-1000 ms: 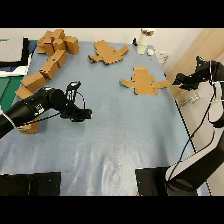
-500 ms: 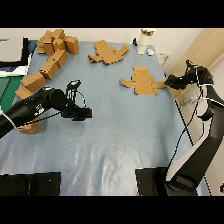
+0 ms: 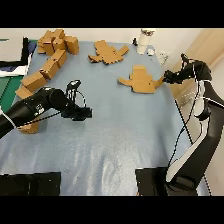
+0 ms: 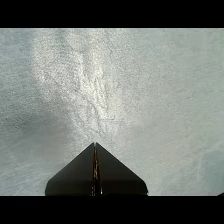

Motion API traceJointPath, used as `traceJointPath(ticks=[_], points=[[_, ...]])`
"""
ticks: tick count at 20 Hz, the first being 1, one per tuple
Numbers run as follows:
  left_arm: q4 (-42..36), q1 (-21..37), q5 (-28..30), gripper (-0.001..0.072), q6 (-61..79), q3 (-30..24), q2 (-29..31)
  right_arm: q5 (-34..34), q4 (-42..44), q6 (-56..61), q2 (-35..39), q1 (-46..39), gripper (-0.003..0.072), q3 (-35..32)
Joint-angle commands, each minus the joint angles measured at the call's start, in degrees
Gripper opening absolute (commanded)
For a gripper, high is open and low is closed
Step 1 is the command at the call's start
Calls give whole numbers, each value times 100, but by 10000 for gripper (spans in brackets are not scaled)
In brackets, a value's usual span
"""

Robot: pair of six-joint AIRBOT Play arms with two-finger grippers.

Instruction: Fold the box.

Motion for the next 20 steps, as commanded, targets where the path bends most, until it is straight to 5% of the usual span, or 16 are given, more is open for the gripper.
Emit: traceJointPath(ticks=[1, 7, 16, 20], points=[[-20, 2, 0, 11, 20, 2, 4, -629, 111, 48, 197, 177, -3, 13], [-376, 7, -195, 12, 472, 17, 4, -505, -691, 710, 1471, 723, -3, -1609], [-1464, 7, -483, 12, 2127, 31, 4, 197, -966, 1856, 5119, 1493, 1, -6422], [-1460, 7, -599, 12, 2420, 31, 4, 116, -1088, 1847, 5425, 1506, 47, -7189]])
